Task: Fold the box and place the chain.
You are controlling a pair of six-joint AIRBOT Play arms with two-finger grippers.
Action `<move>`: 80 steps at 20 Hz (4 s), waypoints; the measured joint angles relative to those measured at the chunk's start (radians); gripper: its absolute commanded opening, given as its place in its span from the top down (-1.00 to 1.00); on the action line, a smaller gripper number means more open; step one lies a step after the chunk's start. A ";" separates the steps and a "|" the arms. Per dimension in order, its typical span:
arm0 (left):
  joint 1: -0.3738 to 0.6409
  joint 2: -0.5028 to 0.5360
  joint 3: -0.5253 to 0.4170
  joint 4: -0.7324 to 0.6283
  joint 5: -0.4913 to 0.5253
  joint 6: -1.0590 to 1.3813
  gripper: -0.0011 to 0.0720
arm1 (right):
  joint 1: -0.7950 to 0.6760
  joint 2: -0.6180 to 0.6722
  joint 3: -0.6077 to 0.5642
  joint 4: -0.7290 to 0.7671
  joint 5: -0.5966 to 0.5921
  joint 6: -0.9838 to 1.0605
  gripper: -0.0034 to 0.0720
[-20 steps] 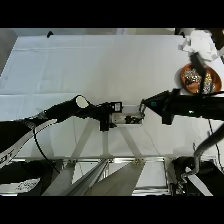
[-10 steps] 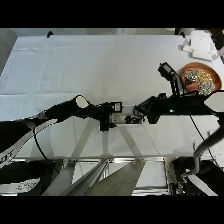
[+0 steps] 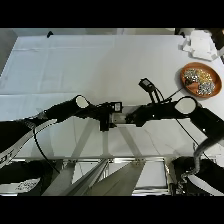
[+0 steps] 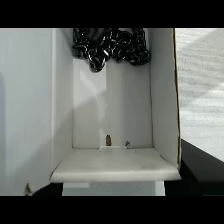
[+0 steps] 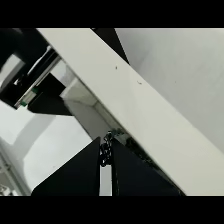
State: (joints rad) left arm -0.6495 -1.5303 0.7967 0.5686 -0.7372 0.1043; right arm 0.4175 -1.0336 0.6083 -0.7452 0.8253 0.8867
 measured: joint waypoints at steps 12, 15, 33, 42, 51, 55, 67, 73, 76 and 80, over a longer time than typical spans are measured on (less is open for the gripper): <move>0.000 0.000 0.000 0.000 0.000 0.000 -0.22 | 0.036 -0.020 -0.004 -0.011 -0.057 0.069 0.42; 0.000 0.000 0.000 0.000 0.000 0.000 -0.22 | 0.012 0.106 -0.003 -0.043 -0.008 0.075 0.42; 0.000 0.000 0.000 0.000 0.000 0.000 -0.22 | -0.187 0.170 -0.186 -0.326 0.015 -0.451 0.03; 0.000 0.000 0.000 0.000 0.000 0.000 -0.22 | -0.133 0.003 -0.197 -0.177 -0.160 -0.755 -0.01; 0.000 0.000 0.000 0.000 -0.001 -0.003 -0.22 | -0.130 -0.017 -0.199 -0.032 -0.198 -0.901 0.76; 0.000 0.000 0.000 0.000 -0.001 -0.002 -0.22 | -0.130 -0.017 -0.199 -0.039 -0.191 -0.908 0.86; 0.000 0.000 0.000 0.000 0.000 0.000 -0.22 | -0.219 0.190 -0.198 -0.266 -0.211 -0.666 0.86; 0.000 0.000 0.000 0.000 0.000 0.000 -0.22 | -0.234 0.431 -0.198 -0.224 -0.164 -0.637 0.86; 0.000 0.000 0.000 0.000 0.000 0.000 -0.22 | -0.235 0.541 -0.198 -0.122 -0.117 -0.672 0.86; 0.000 0.000 0.000 0.000 0.000 0.000 -0.22 | -0.235 0.635 -0.198 0.090 -0.051 -0.765 0.86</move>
State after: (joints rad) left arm -0.6491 -1.5299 0.7967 0.5686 -0.7376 0.1043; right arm 0.1825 -0.3988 0.4103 -0.6548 0.7738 0.1219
